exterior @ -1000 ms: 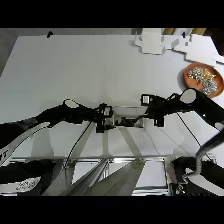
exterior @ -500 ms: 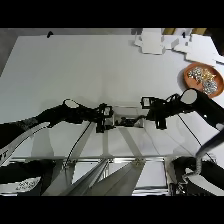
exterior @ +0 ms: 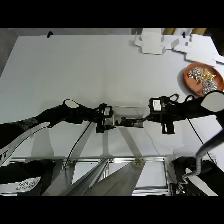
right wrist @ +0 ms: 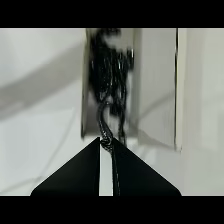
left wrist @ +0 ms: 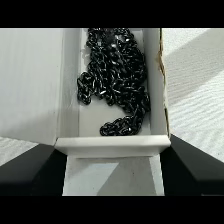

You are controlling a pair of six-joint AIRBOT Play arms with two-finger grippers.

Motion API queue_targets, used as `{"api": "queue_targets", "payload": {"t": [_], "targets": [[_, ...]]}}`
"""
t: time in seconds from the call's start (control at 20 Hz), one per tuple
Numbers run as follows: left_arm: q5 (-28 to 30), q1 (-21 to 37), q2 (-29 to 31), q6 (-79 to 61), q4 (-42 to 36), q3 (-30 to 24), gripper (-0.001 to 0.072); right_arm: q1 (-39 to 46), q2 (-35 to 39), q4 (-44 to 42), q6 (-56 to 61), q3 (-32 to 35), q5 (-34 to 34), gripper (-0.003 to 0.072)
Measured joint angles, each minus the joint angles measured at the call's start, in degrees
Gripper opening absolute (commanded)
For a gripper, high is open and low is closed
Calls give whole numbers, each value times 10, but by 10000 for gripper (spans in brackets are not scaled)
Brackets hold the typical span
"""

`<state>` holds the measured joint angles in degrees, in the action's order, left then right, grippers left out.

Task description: Fold the box and place the chain.

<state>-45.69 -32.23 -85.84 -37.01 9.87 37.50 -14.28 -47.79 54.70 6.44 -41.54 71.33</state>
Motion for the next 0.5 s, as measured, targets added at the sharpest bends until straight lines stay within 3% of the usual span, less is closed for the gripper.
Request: {"api": "queue_targets", "payload": {"t": [0.25,0.5], "targets": [[0,0,0,0,0,0,136,-88,10,-55,49,-45,-48,22],[0,0,0,0,0,0,136,-134,-45,-54,118,-55,-110,27]]}}
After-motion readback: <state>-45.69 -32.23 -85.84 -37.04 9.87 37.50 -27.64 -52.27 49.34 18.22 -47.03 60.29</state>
